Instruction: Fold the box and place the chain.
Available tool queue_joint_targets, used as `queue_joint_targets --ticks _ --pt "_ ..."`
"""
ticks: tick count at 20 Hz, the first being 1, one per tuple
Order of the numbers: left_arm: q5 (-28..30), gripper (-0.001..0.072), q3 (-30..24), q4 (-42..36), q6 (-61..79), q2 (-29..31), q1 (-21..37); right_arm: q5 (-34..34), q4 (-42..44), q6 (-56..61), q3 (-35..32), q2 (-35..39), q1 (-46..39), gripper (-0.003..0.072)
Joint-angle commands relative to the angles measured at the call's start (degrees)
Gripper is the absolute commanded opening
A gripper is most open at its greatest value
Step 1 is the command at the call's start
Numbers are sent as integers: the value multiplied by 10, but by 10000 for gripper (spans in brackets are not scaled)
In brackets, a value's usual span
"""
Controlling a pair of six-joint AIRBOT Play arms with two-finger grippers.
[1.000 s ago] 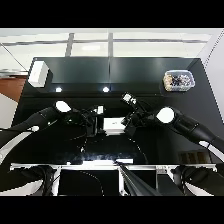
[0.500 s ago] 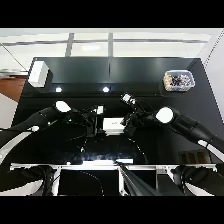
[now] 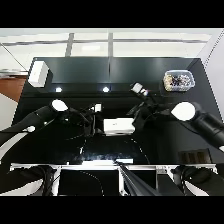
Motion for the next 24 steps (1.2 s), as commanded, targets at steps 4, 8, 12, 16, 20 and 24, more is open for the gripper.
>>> queue_joint_targets --ticks 4,8,12,16,20,24 --pt "-32 715 12 24 -85 42 -2 116 -67 90 6 40 -159 44" --pt "-12 715 69 34 -128 40 -43 136 -65 94 6 40 -199 44" --pt "27 714 100 34 -147 14 -93 138 -65 94 6 40 -199 44" --pt "29 713 104 34 -146 -17 -114 151 -65 94 3 40 -199 44" --pt "48 712 104 33 -146 -30 -124 149 -65 94 -2 40 -199 44" --pt "67 712 115 30 -146 -43 -128 150 -65 101 -3 40 -199 44"
